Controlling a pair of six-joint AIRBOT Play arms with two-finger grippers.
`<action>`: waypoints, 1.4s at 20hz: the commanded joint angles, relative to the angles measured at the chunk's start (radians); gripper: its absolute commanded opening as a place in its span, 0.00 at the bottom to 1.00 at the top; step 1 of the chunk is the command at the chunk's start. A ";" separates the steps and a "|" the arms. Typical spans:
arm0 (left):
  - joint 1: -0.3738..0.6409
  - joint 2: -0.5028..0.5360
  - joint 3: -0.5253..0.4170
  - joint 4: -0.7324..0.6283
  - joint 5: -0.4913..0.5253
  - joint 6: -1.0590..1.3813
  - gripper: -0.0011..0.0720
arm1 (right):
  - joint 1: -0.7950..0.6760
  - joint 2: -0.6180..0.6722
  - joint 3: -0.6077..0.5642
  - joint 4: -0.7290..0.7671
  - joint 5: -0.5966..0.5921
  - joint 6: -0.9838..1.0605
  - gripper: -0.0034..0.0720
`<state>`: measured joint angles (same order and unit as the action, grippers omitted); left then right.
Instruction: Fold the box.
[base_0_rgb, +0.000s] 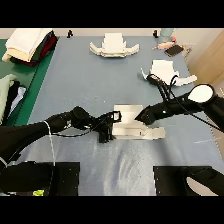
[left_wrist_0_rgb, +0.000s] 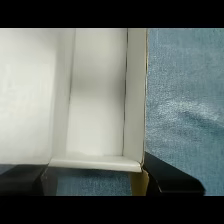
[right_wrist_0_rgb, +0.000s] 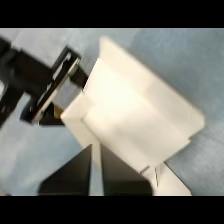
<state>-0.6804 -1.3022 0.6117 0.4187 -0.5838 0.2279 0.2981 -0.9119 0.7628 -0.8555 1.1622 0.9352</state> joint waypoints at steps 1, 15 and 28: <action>0.001 -0.001 0.000 0.000 0.000 0.000 0.67 | 0.001 0.117 -0.046 -0.107 0.121 -0.085 0.45; 0.001 -0.001 0.000 0.000 0.000 0.000 0.67 | 0.001 0.027 -0.151 -0.354 -0.048 -0.568 0.93; 0.001 -0.001 0.000 0.000 0.000 0.000 0.67 | 0.001 -0.019 -0.249 -0.182 -0.232 -0.872 0.72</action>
<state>-0.6804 -1.3022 0.6117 0.4183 -0.5838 0.2276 0.2993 -0.9302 0.5289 -1.0767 0.9909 0.1436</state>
